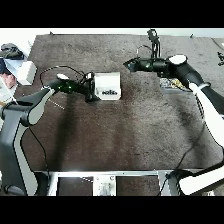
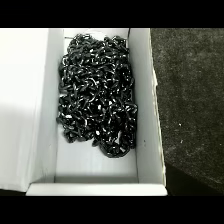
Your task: Fold the box and place the chain.
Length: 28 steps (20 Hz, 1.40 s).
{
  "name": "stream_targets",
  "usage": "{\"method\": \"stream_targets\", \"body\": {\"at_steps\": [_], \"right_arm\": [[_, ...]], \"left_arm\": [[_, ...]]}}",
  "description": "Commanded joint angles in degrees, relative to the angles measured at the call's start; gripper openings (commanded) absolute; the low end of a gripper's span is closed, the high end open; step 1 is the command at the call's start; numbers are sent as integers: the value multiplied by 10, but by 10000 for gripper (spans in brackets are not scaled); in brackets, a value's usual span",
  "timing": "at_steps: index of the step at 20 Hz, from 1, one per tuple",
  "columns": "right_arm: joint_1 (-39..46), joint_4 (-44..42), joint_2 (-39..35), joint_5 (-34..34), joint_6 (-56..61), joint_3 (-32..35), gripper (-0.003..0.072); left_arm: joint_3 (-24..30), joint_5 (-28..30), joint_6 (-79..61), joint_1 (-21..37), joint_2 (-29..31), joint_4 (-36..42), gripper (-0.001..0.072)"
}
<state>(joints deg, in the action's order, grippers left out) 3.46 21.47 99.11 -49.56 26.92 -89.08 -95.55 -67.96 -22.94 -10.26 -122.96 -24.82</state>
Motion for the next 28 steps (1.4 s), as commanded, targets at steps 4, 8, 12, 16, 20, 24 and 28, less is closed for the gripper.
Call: {"method": "stream_targets", "body": {"at_steps": [4,8,12,16,20,24,28], "right_arm": [[25,33,149,-133,-3,-190,118],[22,45,194,-171,-2,-241,118],[0,113,200,-193,-9,-241,118],[-21,116,198,-223,-56,-242,120],[-28,101,198,-263,-81,-242,121],[-41,121,198,-302,-122,-241,136],[-63,174,198,-297,-136,-241,277]], "left_arm": [[0,0,0,0,0,0,340],[0,0,0,0,0,0,340],[0,0,0,0,0,0,340],[0,0,0,0,0,0,340],[0,0,0,0,0,0,340],[0,0,0,0,0,0,340],[0,0,0,0,0,0,340]]}}
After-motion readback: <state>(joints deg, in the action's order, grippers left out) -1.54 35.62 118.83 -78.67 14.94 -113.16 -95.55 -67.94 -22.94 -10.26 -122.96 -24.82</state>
